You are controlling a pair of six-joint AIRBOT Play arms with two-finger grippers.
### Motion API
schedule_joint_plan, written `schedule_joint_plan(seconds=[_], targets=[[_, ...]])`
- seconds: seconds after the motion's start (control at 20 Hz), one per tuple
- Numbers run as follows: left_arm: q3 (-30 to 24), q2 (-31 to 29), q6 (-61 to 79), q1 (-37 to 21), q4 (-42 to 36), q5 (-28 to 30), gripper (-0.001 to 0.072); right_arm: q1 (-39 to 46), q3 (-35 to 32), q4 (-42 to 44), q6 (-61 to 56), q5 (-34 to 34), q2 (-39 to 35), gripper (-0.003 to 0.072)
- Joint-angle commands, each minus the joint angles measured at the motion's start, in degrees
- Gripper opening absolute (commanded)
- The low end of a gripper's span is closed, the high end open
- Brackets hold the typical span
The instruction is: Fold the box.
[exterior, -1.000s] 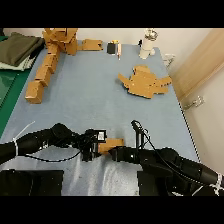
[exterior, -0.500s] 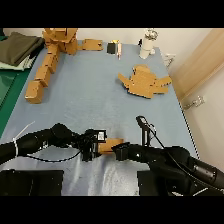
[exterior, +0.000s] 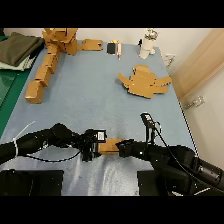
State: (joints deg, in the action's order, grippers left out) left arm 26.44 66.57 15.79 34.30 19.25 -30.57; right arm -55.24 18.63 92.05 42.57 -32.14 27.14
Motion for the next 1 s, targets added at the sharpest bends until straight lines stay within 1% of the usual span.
schedule_joint_plan(seconds=[0.0,0.45,0.55,0.7,0.8,0.95], targets=[[0.04,0.00,0.02,0.00,0.02,0.00,0.0454,-0.04,0.04,-1.29,-2.60,-0.28,0.00,0.0004],[0.04,-0.02,0.02,0.00,0.02,0.02,0.0454,-0.04,0.04,-4.96,-12.26,-0.35,0.07,0.0004],[0.04,0.00,0.00,0.00,0.00,-0.07,0.0454,-0.04,0.04,-9.42,-18.18,-0.52,0.07,0.0004],[0.04,-0.02,-1.51,0.00,-1.31,-0.04,0.0454,-0.04,0.04,-18.58,-29.66,-2.49,0.07,0.0004],[0.04,-0.02,-4.79,0.00,-1.27,0.04,0.0453,-0.04,0.04,-22.29,-32.79,-2.78,0.07,0.0004],[0.04,-0.02,-4.90,-0.02,-1.25,0.15,0.0453,-0.04,0.02,-23.34,-33.35,-3.85,0.07,0.0004]])
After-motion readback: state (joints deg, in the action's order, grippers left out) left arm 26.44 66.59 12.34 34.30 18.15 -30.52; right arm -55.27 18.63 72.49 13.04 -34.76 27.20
